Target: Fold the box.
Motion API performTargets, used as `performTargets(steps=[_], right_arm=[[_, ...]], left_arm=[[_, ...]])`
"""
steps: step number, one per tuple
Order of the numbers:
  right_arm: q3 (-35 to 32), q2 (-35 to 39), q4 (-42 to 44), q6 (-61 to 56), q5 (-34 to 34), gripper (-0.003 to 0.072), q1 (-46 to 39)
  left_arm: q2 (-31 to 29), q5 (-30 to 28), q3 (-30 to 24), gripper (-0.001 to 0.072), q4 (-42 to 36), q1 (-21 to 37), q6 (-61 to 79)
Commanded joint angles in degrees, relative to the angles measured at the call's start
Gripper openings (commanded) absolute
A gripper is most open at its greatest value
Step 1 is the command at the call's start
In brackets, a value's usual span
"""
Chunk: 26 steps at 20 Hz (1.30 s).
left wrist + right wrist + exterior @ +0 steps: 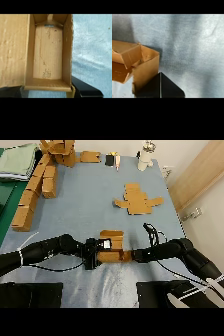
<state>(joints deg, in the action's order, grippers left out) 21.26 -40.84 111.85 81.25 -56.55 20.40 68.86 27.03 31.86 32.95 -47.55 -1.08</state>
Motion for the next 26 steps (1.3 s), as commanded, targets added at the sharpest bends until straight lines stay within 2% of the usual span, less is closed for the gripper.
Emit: performTargets(steps=[1,6,14,16,20,24,26], right_arm=[[0.3,1.2,0.5,0.0,-1.3,0.0004,0.0],[0.7,1.2,6.4,2.4,-0.7,0.0005,0.1],[3.3,1.0,7.4,4.8,0.0,0.0029,0.2],[3.3,0.3,7.7,4.9,0.9,0.032,1.2],[3.4,-3.1,7.6,4.9,3.7,0.0321,4.0],[6.6,-4.3,6.7,4.9,2.8,0.0322,5.1],[7.7,-4.3,2.5,2.6,0.5,0.0321,5.1]], left_arm=[[0.0,0.0,0.0,0.0598,0.0,0.0,0.0],[0.0,0.0,0.0,0.0598,0.0,0.0,0.0],[0.0,0.0,0.0,0.0598,0.0,0.0,0.0],[0.0,0.0,0.0,0.0598,0.0,0.0,0.0],[0.0,0.0,0.0,0.0598,0.0,0.0,0.0],[0.0,0.0,0.0,0.0599,0.0,0.0,0.0],[0.0,0.0,0.0,0.0599,0.0,0.0,0.0]])
